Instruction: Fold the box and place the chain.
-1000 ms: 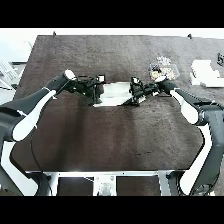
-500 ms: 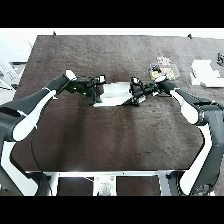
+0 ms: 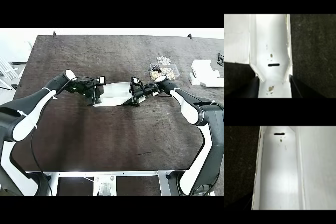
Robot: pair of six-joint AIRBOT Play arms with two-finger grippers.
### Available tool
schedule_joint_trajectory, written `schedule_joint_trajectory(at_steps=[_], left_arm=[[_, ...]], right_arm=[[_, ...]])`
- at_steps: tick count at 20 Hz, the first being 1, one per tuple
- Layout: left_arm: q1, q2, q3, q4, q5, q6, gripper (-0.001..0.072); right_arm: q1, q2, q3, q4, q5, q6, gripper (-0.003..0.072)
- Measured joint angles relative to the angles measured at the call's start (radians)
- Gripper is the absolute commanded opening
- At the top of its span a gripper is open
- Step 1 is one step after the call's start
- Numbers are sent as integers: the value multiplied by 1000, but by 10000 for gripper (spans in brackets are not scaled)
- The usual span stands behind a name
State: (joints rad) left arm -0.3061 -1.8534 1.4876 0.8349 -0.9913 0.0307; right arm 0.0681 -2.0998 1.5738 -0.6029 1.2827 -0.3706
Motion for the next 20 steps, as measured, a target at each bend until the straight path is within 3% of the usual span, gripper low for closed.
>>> schedule_joint_trajectory(at_steps=[7, 15, 16, 17, 20], left_arm=[[-11, 0, 0, 22, -5, 43, 420], [-29, 0, 0, 28, 72, 55, 417], [-29, 0, 0, 29, 76, 55, 403], [-29, 0, 0, 31, 79, 55, 292], [-30, 0, 0, 36, 98, 58, 290]], right_arm=[[0, 0, 0, 0, 0, 0, 456], [0, 0, 0, 0, 0, 0, 456], [0, 0, 0, 0, 0, 0, 456], [0, 0, 0, 0, 0, 1, 456], [0, 0, 0, 0, 0, 0, 456]])
